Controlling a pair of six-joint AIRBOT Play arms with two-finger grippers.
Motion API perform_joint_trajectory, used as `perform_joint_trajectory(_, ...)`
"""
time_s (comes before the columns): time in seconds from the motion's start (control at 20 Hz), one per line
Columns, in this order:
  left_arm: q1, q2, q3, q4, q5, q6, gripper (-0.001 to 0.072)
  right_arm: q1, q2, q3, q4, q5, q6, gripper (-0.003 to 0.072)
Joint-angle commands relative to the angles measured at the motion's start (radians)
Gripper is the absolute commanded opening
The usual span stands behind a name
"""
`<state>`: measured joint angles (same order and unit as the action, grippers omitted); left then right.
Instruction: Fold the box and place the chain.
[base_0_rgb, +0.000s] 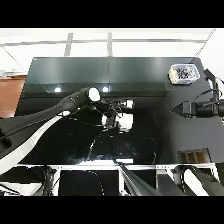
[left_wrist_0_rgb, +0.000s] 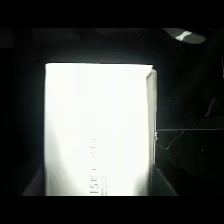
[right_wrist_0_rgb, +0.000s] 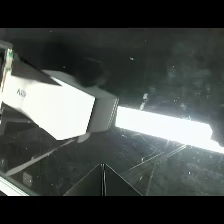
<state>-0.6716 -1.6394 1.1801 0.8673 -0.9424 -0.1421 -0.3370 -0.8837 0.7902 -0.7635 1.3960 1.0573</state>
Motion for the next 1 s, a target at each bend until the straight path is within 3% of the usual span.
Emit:
perform_joint_trajectory(0.0, -0.013, 0.002, 0.040, 0.090, -0.045, -0.142, 0.0335, 0.000, 0.001, 0.000, 0.003, -0.006, 0.001, 0.0017)
perform_joint_trajectory(0.05, -0.011, 0.002, 0.070, 0.148, -0.068, -0.224, 0.0282, 0.000, 0.001, 0.000, 0.003, -0.010, 0.001, 0.0017)
perform_joint_trajectory(0.3, 0.142, 0.005, 0.235, 0.373, -0.089, -0.617, 0.0288, 0.000, 0.001, 0.000, 0.003, -0.013, 0.003, 0.0017)
perform_joint_trajectory(0.65, 0.641, -0.010, 0.404, 0.571, -0.019, -1.050, 0.0295, 0.000, 0.001, 0.000, 0.003, -0.017, 0.033, 0.0017)
perform_joint_trajectory(0.85, 0.909, -0.108, 0.524, 0.559, -0.007, -1.138, 0.0295, 0.003, 0.001, 0.000, 0.004, -0.063, 0.039, 0.0018)
perform_joint_trajectory(0.95, 0.983, -0.180, 0.597, 0.554, -0.008, -1.146, 0.0295, 0.003, 0.001, 0.000, 0.011, -0.087, 0.037, 0.0018)
